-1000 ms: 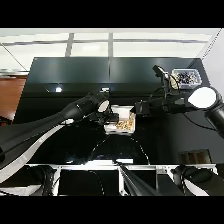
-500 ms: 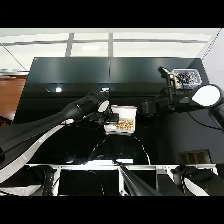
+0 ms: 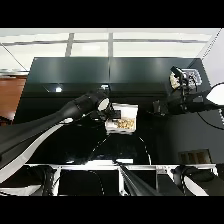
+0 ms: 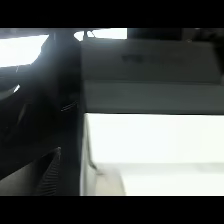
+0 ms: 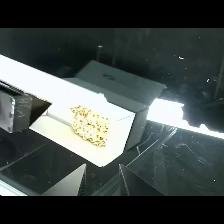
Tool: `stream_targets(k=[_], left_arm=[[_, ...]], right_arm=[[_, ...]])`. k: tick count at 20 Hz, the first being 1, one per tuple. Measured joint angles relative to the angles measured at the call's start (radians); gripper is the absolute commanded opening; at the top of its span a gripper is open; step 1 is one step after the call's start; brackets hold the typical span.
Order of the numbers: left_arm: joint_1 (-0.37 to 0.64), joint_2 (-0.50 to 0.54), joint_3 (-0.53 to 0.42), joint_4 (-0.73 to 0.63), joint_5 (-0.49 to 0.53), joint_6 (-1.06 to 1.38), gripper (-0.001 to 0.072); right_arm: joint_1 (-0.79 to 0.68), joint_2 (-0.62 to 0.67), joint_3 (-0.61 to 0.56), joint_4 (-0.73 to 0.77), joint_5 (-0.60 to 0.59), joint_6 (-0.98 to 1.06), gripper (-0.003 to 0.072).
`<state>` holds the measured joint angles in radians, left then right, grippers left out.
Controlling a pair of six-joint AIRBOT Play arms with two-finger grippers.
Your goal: Fold the box and place the chain.
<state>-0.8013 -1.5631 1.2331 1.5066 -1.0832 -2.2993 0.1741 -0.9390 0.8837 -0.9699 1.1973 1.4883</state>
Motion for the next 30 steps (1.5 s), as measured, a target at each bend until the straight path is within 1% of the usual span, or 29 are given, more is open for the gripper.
stream_targets(k=[2,4,7,8,9,10,11,12,13,15,17,19,21,23,25,28,30], left_arm=[[-0.002,0.041,0.005,0.021,-0.005,0.051,0.0544],[-0.003,0.111,-0.013,0.068,-0.029,0.142,0.0544],[0.03,0.269,-0.122,0.186,-0.055,0.258,0.0544],[0.067,0.326,-0.176,0.217,-0.058,0.283,0.0544],[0.114,0.373,-0.23,0.214,-0.045,0.316,0.0545],[0.174,0.41,-0.289,0.172,-0.027,0.379,0.0612],[0.24,0.436,-0.342,0.079,-0.002,0.483,0.0709],[0.296,0.449,-0.387,-0.025,0.014,0.612,0.0712],[0.352,0.455,-0.43,-0.162,0.017,0.777,0.0714],[0.438,0.446,-0.498,-0.401,0.027,1.142,0.0715],[0.48,0.418,-0.54,-0.564,0.044,1.538,0.0714],[0.485,0.388,-0.562,-0.659,0.05,1.879,0.0714],[0.474,0.349,-0.569,-0.719,0.087,2.13,0.0714],[0.466,0.299,-0.559,-0.76,0.119,2.308,0.0714],[0.461,0.243,-0.533,-0.799,0.137,2.433,0.0714],[0.449,0.167,-0.484,-0.838,0.145,2.533,0.0714],[0.44,0.135,-0.463,-0.86,0.145,2.565,0.0714]], right_arm=[[-0.002,0.0,0.0,-0.003,0.004,0.0,0.0247],[-0.004,0.001,0.0,-0.007,0.006,0.0,0.0247],[-0.005,0.001,0.0,-0.019,0.008,0.0,0.0247],[-0.005,0.001,0.0,-0.023,0.007,0.0,0.0247],[-0.005,0.001,0.0,-0.024,0.004,0.0,0.0247],[-0.005,0.001,0.0,-0.025,0.0,0.0,0.0247],[-0.005,0.001,0.0,-0.027,-0.01,0.0,0.0247],[-0.005,0.001,0.0,-0.028,-0.018,0.0,0.0247],[-0.005,0.001,0.0,-0.028,-0.026,0.0,0.0247],[-0.005,0.001,0.0,-0.029,-0.036,0.0,0.0247],[-0.005,0.001,0.0,-0.029,-0.042,0.0,0.0247],[-0.005,0.001,0.0,-0.029,-0.047,0.0,0.0247],[-0.005,0.001,0.0,-0.029,-0.048,0.0,0.0247],[-0.004,0.001,0.0,-0.029,-0.048,0.0,0.0247],[-0.002,0.001,0.0,-0.029,-0.048,0.0,0.0247],[-0.001,0.001,0.0,-0.029,-0.049,0.0,0.0247],[-0.001,0.001,0.0,-0.029,-0.049,0.0,0.0247]])
